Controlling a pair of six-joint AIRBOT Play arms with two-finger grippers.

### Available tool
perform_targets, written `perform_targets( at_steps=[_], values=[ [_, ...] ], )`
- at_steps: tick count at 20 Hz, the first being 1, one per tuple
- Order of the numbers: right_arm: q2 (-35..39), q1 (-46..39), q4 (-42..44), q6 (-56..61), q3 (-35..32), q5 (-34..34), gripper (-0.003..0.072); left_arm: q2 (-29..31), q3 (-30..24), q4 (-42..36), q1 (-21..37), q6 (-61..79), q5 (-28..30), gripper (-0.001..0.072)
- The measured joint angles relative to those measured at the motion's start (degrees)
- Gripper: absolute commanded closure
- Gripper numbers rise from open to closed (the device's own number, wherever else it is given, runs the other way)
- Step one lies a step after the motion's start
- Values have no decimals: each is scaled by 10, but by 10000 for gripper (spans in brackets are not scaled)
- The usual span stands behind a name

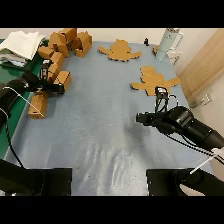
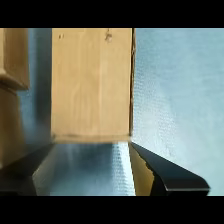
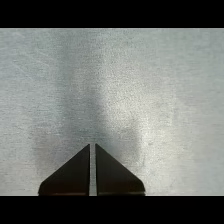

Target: Fold the box.

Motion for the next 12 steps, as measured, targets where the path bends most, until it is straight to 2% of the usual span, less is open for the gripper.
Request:
perform_targets(
  at_steps=[3, 4, 6, 7, 9, 12],
  values=[
    [0, 0, 0, 0, 0, 0, 633, 33, 17, 48, 21, -47, -113, 5],
    [0, 0, 1, -2, 0, 0, 633, 43, 24, 62, 24, -60, -150, 31],
    [-2, 0, 1, -10, 0, 5, 641, 63, 44, 72, 23, -78, -231, 649],
    [-6, 0, 1, -14, 3, 10, 650, 70, 55, 68, 16, -85, -271, 693],
    [-21, -3, 4, -26, 15, 15, 674, 82, 76, 45, -13, -85, -336, 695],
    [-71, -17, 40, -88, 66, 15, 679, 92, 95, 26, -91, -96, -375, 695]
  ],
)
